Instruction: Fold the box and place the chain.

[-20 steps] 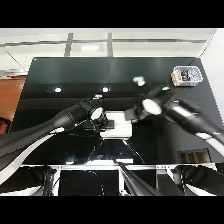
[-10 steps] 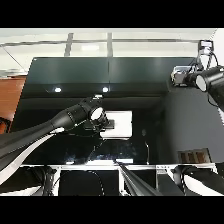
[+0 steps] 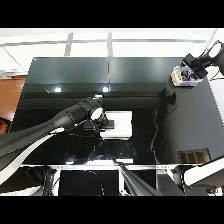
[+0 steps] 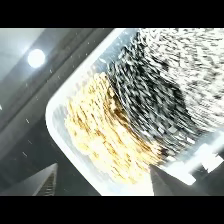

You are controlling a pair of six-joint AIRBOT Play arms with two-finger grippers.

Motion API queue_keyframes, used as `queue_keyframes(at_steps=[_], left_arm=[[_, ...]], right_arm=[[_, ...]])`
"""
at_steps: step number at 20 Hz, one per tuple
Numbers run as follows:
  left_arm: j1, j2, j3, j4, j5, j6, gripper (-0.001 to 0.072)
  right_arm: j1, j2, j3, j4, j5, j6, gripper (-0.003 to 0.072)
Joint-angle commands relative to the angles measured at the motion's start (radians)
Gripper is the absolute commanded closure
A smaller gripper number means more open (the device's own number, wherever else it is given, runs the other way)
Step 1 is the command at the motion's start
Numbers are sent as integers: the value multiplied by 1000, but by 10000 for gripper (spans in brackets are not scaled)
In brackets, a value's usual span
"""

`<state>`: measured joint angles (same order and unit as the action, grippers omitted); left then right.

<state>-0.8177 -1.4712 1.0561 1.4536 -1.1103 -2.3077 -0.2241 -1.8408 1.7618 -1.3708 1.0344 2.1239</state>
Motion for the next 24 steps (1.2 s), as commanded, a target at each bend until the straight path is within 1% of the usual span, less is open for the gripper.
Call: queue_keyframes(at_steps=[1, 3, 6, 10, 11, 12, 13, 15, 18, 21, 24], left_arm=[[1, 0, 0, 0, -1, 0, 685], [1, 0, 0, 0, -2, 0, 686], [1, 0, 0, 0, -2, 0, 685], [1, 0, 0, 0, -1, 1, 685], [1, 0, 0, 0, -2, 0, 685], [0, 0, 0, 0, -2, 0, 685], [1, 0, 0, 0, -2, 1, 685], [1, 0, 0, 0, -1, 0, 685], [1, 0, 0, 0, -2, 1, 685], [1, 0, 0, 0, -2, 0, 685], [1, 0, 0, 0, -2, 1, 685]], right_arm=[[-45, -160, 176, 176, 126, 19, 77], [-50, -191, 187, 192, 127, 19, 77], [-50, -211, 190, 187, 95, 14, 77], [-50, -225, 190, 185, 106, -25, 81], [-50, -226, 190, 185, 108, -51, 208], [-50, -226, 190, 185, 111, -72, 376], [-50, -226, 194, 192, 122, -103, 579], [-50, -220, 211, 192, 169, -165, 673], [-50, -163, 234, 184, 220, -292, 676], [-50, -32, 234, 184, 266, -438, 676], [-50, 127, 234, 185, 291, -515, 676]])
